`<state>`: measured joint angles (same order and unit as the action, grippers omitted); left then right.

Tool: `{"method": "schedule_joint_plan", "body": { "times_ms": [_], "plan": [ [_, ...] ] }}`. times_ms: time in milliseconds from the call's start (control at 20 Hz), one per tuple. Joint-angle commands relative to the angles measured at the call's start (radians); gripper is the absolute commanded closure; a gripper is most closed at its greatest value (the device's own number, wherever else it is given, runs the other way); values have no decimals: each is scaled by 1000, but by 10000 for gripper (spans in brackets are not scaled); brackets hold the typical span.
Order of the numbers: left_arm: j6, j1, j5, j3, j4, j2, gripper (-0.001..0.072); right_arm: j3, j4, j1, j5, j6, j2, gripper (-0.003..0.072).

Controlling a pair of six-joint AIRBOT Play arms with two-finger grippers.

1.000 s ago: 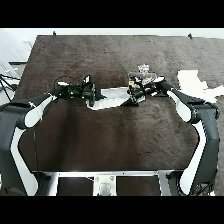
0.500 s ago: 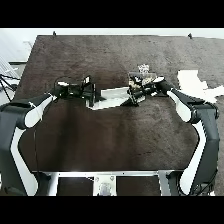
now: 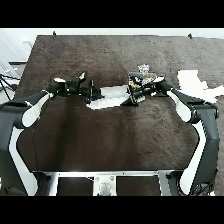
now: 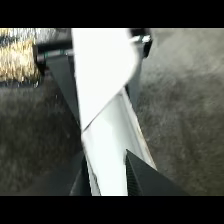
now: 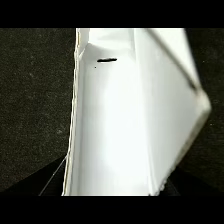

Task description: Fold the box and place the chain.

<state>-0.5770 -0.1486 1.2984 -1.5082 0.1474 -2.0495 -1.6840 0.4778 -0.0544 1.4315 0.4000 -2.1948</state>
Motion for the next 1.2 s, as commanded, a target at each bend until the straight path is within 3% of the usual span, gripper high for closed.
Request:
{"method": "schedule_joint_plan", "body": {
  "times_ms": [0,250,300,350,400,450,650,800,950,1050,1150],
  "plan": [
    [0,35,157,-56,-6,1,417,0,2,0,2,0,0,251],
    [77,85,330,-193,-21,1,419,0,2,0,2,0,0,251],
    [100,90,355,-222,-27,1,457,0,2,0,2,0,0,251],
    [122,94,381,-248,-27,5,572,0,2,0,2,0,0,251],
    [136,94,390,-259,-27,19,601,0,2,0,2,0,0,251],
    [135,92,394,-259,-26,45,689,0,2,0,2,0,0,250],
    [151,64,342,-248,34,194,695,0,2,0,2,0,0,251],
    [157,-17,114,-115,162,353,696,0,2,0,2,0,0,251],
    [150,-111,-204,151,203,514,695,0,2,0,2,0,0,251],
    [159,-137,-300,283,177,540,695,0,2,0,2,0,0,251],
    [158,-141,-330,374,127,530,694,0,2,0,2,0,0,251]
  ]
}}
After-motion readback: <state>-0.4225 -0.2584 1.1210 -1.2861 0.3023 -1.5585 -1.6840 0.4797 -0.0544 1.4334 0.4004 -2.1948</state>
